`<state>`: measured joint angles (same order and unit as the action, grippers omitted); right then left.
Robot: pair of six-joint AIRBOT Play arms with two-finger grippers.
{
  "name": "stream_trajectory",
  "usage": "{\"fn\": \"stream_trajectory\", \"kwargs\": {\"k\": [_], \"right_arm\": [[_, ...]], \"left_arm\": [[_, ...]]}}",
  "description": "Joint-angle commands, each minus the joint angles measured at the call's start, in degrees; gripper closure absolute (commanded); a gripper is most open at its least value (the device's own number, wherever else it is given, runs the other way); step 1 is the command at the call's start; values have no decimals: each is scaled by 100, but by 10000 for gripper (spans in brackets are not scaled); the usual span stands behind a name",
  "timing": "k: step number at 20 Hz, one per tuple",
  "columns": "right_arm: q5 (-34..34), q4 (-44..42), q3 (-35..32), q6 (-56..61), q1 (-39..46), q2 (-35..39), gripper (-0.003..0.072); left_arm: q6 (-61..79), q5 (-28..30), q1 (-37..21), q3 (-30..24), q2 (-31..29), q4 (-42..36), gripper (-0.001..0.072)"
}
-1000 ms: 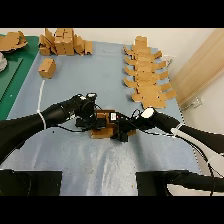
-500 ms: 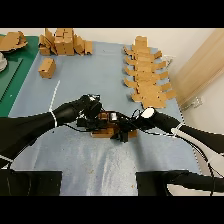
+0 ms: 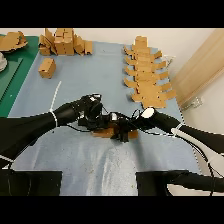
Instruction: Fold the box.
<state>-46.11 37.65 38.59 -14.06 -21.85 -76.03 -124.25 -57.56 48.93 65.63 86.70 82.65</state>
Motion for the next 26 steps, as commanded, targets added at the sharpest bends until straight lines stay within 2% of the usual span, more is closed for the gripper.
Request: {"fn": "stream_trajectory", "kwargs": {"k": [1,2,9,16,18,20,22,23,25,26], "right_arm": [[4,-13,2,9,-4,-4,105],[4,-13,2,9,-4,-4,105],[2,-13,2,9,-4,-4,105],[4,-13,2,9,-4,-4,105],[2,-13,2,9,-4,-4,105],[4,-13,2,9,-4,-4,105],[7,-11,2,9,-4,-4,105],[4,-13,2,9,-4,-4,105],[9,-13,2,9,-4,-4,105],[7,-13,2,9,-4,-4,105]], "left_arm": [[7,-48,2,4,-2,-20,405],[-37,-50,2,4,-2,-42,288],[-31,-299,-11,4,-157,-11,287],[11,-428,-201,2,-1117,142,286],[208,-994,-236,2,-1399,256,286],[238,-1996,-234,0,-1644,824,286],[378,-2603,-234,-4,-1823,1340,286],[538,-2726,-236,-17,-1893,1687,299],[1032,-2693,-310,-184,-1945,2463,693],[1311,-2455,-461,-378,-1943,2708,699]]}}
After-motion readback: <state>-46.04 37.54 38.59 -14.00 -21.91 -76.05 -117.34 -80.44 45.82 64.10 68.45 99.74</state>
